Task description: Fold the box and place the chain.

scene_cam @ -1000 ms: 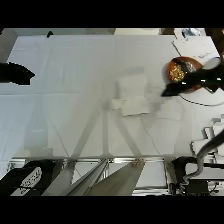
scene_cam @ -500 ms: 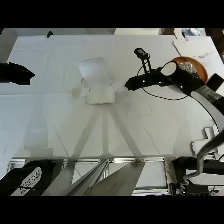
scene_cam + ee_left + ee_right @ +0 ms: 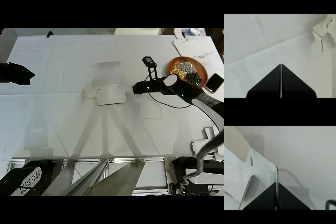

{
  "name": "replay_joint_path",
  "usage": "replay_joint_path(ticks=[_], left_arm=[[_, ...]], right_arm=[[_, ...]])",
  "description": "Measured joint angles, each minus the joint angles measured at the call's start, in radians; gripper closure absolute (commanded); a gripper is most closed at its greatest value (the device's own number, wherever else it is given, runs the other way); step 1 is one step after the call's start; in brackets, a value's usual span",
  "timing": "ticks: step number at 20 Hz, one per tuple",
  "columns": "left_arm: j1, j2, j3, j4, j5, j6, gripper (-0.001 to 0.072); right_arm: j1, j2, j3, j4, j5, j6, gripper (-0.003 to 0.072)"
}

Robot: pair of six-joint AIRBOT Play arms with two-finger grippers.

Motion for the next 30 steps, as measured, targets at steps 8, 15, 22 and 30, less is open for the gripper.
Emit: replay_joint_path(ticks=[8, 15, 22, 30], left_arm=[[0.0, 0.0, 0.0, 0.0, 0.0, 0.0, 0.0696], [0.0, 0.0, 0.0, 0.0, 0.0, 0.0, 0.0696], [0.0, 0.0, 0.0, -0.003, 0.0, -0.004, 0.0696], [0.0, -0.011, 0.0, -0.094, 0.021, -0.044, 0.0441]], right_arm=[[-0.03, 0.0, -0.013, 0.005, 0.049, -0.014, 0.0671], [-0.031, 0.0, -0.013, 0.005, 0.066, -0.016, 0.067], [-0.031, 0.0, -0.013, 0.005, 0.068, -0.016, 0.067], [-0.031, 0.0, -0.013, 0.005, 0.069, -0.016, 0.067]])
